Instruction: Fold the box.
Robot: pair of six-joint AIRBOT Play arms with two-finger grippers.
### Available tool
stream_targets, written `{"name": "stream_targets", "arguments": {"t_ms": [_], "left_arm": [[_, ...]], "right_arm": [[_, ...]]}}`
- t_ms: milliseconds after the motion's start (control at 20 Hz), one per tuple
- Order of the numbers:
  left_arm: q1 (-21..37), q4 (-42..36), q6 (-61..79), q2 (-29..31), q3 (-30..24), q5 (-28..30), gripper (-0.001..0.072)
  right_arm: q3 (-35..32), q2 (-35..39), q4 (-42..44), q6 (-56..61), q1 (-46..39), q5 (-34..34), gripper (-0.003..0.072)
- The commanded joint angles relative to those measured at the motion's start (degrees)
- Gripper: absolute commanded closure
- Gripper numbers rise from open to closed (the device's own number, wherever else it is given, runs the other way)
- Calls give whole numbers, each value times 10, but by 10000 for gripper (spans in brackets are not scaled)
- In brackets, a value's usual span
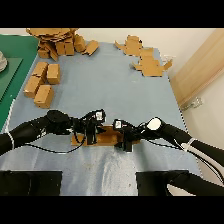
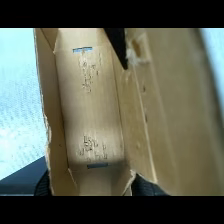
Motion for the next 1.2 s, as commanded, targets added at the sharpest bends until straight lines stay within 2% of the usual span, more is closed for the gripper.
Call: {"name": "stream_targets", "arguments": {"t_ms": [0,400,450,500,550,1150], "left_arm": [[0,0,0,0,0,0,698],[0,0,0,0,0,0,698],[0,0,0,0,0,0,698],[0,0,0,0,0,0,698],[0,0,0,0,0,0,698],[0,-2,0,0,0,0,698]], "right_arm": [[0,0,1,0,0,-2,179],[0,0,1,0,0,-2,188],[0,0,1,0,0,-2,198],[0,0,1,0,0,-2,258],[0,0,1,0,0,-2,267],[0,0,1,0,1,-2,264]]}}
